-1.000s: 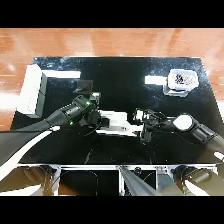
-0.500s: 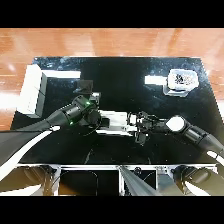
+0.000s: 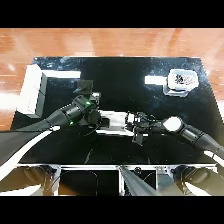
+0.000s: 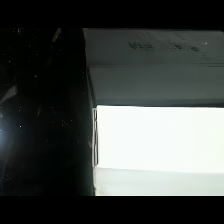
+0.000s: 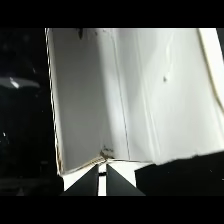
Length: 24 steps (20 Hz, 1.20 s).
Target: Fold the box and place the chain.
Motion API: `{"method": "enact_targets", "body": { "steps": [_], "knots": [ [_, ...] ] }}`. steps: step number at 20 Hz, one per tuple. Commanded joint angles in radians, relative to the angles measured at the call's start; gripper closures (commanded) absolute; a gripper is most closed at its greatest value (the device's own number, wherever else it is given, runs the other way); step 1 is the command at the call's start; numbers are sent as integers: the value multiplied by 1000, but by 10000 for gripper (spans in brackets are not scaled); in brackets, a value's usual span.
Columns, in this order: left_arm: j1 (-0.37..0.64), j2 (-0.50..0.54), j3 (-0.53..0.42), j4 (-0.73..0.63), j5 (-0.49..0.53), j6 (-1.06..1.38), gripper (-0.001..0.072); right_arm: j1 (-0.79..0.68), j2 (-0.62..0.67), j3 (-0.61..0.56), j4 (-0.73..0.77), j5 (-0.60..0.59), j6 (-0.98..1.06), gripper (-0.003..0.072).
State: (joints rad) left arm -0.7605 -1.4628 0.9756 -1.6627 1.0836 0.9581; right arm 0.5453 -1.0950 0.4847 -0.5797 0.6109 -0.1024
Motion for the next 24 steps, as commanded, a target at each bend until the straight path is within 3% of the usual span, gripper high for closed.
{"method": "enact_targets", "body": {
  "steps": [1, 4, 5, 6, 7, 14, 15, 16, 17, 18, 19, 20, 22, 23, 24],
  "knots": [
    [0, 0, -1, 0, 14, 0, 687, 25, -19, 1, 58, -40, -1, 621],
    [0, 0, -1, 0, 13, 0, 688, 24, -39, 1, 103, -40, -1, 609],
    [0, 0, -1, 0, 13, 0, 688, 24, -42, 1, 114, -40, -1, 508],
    [0, 0, -1, 0, 14, 0, 688, 24, -43, 1, 115, -40, -1, 361],
    [0, 0, -1, 0, 13, 0, 688, 24, -45, 1, 115, -40, -1, 346],
    [0, 0, -1, -2, 13, 0, 688, 24, -47, 1, 114, -40, -1, 360],
    [0, 0, -1, -3, 13, 0, 688, 24, -47, 1, 114, -40, -1, 480],
    [0, 0, -1, -3, 13, 0, 688, 24, -47, 1, 114, -40, -1, 549],
    [0, 0, -1, -3, 13, 0, 687, 24, -47, 1, 114, -40, -1, 547],
    [0, 0, -1, -3, 13, 0, 687, 24, -47, 1, 114, -40, -1, 435],
    [0, 0, -1, -3, 13, 0, 688, 24, -47, 1, 114, -40, -1, 274],
    [0, 0, -1, -3, 13, 0, 688, 24, -47, 1, 114, -40, -1, 281],
    [0, 0, -1, -3, 13, 0, 688, 24, -47, 1, 111, -41, -1, 563],
    [0, 0, -1, -3, 12, 0, 688, 24, -47, 1, 111, -43, -1, 622],
    [0, 0, -1, -3, 11, 0, 688, 24, -47, 1, 104, -44, 0, 621]
  ]
}}
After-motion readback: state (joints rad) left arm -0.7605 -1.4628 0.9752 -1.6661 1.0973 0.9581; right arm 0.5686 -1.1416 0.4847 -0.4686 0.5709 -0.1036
